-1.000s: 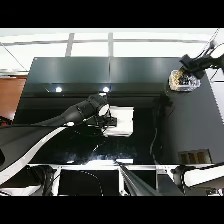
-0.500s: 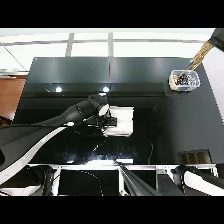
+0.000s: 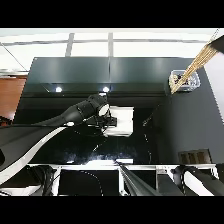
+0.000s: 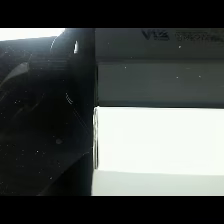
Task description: Fold the box and place the chain.
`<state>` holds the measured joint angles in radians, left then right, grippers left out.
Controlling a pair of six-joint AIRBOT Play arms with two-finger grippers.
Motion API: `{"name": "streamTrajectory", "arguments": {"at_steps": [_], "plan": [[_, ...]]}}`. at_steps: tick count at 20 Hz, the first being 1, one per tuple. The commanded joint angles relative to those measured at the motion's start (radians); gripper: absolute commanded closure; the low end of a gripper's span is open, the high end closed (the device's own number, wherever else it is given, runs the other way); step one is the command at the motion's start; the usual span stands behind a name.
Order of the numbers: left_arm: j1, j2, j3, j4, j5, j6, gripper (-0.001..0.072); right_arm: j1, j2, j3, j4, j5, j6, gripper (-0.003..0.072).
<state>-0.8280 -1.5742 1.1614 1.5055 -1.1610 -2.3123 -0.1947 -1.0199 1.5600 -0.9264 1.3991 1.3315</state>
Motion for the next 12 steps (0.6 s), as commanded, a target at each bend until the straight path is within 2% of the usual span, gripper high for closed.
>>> {"name": "streamTrajectory", "arguments": {"at_steps": [1, 5, 9, 12], "plan": [[0.001, 0.0, 0.0, 0.0, -0.001, 0.0, 0.0682, 0.077, 0.072, -0.122, 0.093, 0.14, -0.058, 0.0681], [0.001, 0.0, 0.0, 0.001, 0.0, 0.0, 0.0682, 0.24, 0.105, -0.33, 0.168, 0.12, -0.072, 0.0681], [0.001, 0.0, 0.0, 0.001, 0.0, 0.0, 0.0682, 0.422, 0.096, -0.499, 0.265, -0.056, -0.072, 0.0681], [0.001, 0.0, 0.0, 0.001, 0.0, 0.0, 0.0682, 0.526, 0.057, -0.531, 0.271, -0.152, -0.071, 0.0681]]}}
